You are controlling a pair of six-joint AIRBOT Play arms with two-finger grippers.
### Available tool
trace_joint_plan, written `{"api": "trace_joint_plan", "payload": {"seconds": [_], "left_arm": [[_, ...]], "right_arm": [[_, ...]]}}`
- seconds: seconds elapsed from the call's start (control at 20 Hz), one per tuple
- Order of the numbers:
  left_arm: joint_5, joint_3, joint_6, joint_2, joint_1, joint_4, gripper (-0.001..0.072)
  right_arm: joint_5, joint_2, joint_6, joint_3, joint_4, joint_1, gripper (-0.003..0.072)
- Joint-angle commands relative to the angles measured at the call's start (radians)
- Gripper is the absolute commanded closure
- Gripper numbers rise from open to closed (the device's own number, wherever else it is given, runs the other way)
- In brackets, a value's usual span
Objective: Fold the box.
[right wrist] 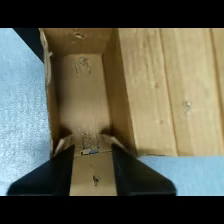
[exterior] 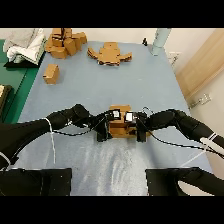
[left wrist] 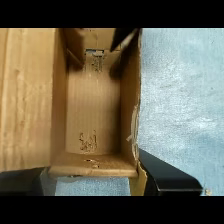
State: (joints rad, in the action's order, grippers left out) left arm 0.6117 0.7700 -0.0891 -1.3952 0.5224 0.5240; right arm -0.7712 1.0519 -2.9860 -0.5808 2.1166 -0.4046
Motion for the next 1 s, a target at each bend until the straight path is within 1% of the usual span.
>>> {"api": "trace_joint_plan", "payload": {"seconds": [0.0, 0.1, 0.2, 0.25, 0.35, 0.45, 0.5, 0.55, 0.6, 0.65, 0.7, 0.75, 0.9, 0.95], "left_arm": [[-0.001, 0.000, 0.001, 0.001, 0.000, 0.000, 0.0202], [-0.001, 0.000, 0.001, 0.001, 0.000, 0.000, 0.0202], [-0.001, 0.000, 0.001, 0.001, 0.000, 0.000, 0.0202], [-0.001, 0.000, 0.001, 0.001, 0.000, 0.000, 0.0202], [-0.001, 0.000, 0.001, 0.001, 0.000, 0.000, 0.0202], [-0.001, 0.000, 0.001, 0.001, 0.000, 0.000, 0.0202], [-0.001, 0.000, 0.001, 0.001, 0.000, 0.000, 0.0202], [-0.001, 0.000, 0.001, 0.001, 0.000, 0.000, 0.0202], [-0.001, 0.000, 0.000, 0.001, 0.000, 0.000, 0.0202], [-0.001, 0.000, 0.001, 0.001, 0.000, 0.000, 0.0202], [-0.001, 0.000, 0.001, 0.001, 0.000, 0.000, 0.0202], [-0.001, 0.000, 0.000, 0.001, 0.000, 0.000, 0.0202], [-0.001, 0.000, 0.001, 0.001, 0.000, 0.000, 0.0202], [-0.001, 0.000, 0.001, 0.001, 0.000, 0.000, 0.0203]], "right_arm": [[0.011, 0.015, -0.018, 0.002, 0.019, -0.002, 0.0244], [0.012, 0.015, -0.018, 0.002, 0.019, -0.002, 0.0133], [0.011, 0.015, -0.018, 0.002, 0.019, -0.002, 0.0131], [0.011, 0.015, -0.018, 0.002, 0.019, -0.002, 0.0079], [0.011, 0.015, -0.018, 0.002, 0.019, -0.001, 0.0066], [0.008, 0.014, -0.018, 0.002, 0.018, -0.001, 0.0095], [0.004, 0.014, 0.000, 0.002, 0.010, -0.001, 0.0235], [-0.001, 0.013, 0.052, 0.000, -0.001, -0.001, 0.0439], [-0.001, 0.007, 0.122, -0.002, -0.017, -0.001, 0.0526], [-0.002, -0.006, 0.221, -0.006, -0.071, -0.001, 0.0611], [-0.006, -0.028, 0.330, -0.010, -0.153, -0.001, 0.0646], [-0.011, -0.055, 0.429, -0.012, -0.240, -0.001, 0.0663], [-0.035, -0.158, 0.774, -0.012, -0.529, -0.001, 0.0676], [-0.051, -0.196, 0.951, -0.012, -0.660, 0.000, 0.0681]]}}
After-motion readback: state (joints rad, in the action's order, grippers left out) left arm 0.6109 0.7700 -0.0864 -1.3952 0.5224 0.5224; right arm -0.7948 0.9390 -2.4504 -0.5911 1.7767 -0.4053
